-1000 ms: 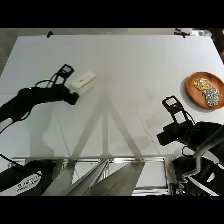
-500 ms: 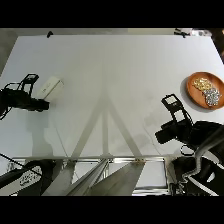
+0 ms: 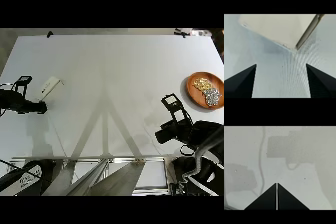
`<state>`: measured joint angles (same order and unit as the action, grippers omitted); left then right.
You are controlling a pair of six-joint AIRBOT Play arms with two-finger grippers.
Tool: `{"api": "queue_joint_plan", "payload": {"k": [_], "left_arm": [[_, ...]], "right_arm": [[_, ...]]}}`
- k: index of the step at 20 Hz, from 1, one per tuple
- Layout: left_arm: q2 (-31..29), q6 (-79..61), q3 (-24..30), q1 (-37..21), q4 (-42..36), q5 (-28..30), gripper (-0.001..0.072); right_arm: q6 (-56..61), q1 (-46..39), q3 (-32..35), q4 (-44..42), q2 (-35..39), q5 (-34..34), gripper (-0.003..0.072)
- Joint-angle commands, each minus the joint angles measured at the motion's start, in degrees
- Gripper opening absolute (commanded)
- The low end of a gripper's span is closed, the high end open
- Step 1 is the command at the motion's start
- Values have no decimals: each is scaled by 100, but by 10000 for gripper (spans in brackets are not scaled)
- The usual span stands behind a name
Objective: Fold the box and place the chain.
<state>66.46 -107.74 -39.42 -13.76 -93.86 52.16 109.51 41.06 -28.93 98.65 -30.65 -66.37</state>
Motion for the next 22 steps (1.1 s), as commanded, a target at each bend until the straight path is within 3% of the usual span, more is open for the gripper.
{"api": "queue_joint_plan", "payload": {"k": [1,3,5,7,22], "left_arm": [[-470,164,0,-9,-26,564,689],[-649,289,0,-11,-13,1139,688],[-675,286,0,-9,-20,1764,634],[-675,284,0,-9,-72,2020,633],[-675,278,0,-9,-166,2026,634]], "right_arm": [[0,0,-4,0,4,0,4],[0,0,-4,-2,4,0,4],[0,0,-4,-9,4,-2,4],[0,0,-4,-15,4,-2,5],[22,0,-4,-715,4,-24,5]]}}
